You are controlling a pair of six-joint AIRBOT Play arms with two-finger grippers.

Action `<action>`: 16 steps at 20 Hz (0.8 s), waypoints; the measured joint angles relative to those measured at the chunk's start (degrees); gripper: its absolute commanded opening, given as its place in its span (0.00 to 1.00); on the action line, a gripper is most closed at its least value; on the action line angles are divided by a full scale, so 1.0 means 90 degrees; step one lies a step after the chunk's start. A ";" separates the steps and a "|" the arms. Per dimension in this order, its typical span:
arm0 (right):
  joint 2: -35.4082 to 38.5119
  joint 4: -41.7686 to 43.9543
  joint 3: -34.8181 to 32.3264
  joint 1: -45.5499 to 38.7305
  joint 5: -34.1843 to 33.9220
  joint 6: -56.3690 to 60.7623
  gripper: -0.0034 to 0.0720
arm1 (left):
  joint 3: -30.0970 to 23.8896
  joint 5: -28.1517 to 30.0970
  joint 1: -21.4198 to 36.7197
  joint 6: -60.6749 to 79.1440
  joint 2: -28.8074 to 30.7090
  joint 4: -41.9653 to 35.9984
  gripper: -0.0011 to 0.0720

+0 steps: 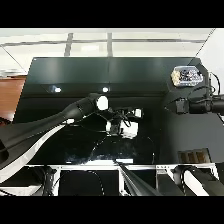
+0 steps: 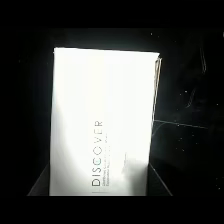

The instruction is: Fold the box and place the chain.

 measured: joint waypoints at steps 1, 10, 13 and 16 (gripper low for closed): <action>0.0000 -0.0002 -0.0002 0.0000 -0.0029 0.0000 0.06 | 0.0083 0.0024 0.0075 -0.0238 0.0032 0.0250 0.56; 0.0000 0.0007 -0.0002 0.0000 -0.0639 0.0029 0.06 | 0.1294 0.0503 0.3434 -0.2497 0.0075 0.1984 0.56; 0.0000 0.0017 -0.0002 0.0000 -0.0782 0.0032 0.06 | 0.2045 0.0775 0.4908 -0.3322 -0.0374 0.2191 0.56; 0.0000 0.0024 -0.0002 0.0000 -0.0843 0.0036 0.06 | 0.3121 0.0721 0.6042 -0.4235 -0.1185 0.2225 0.57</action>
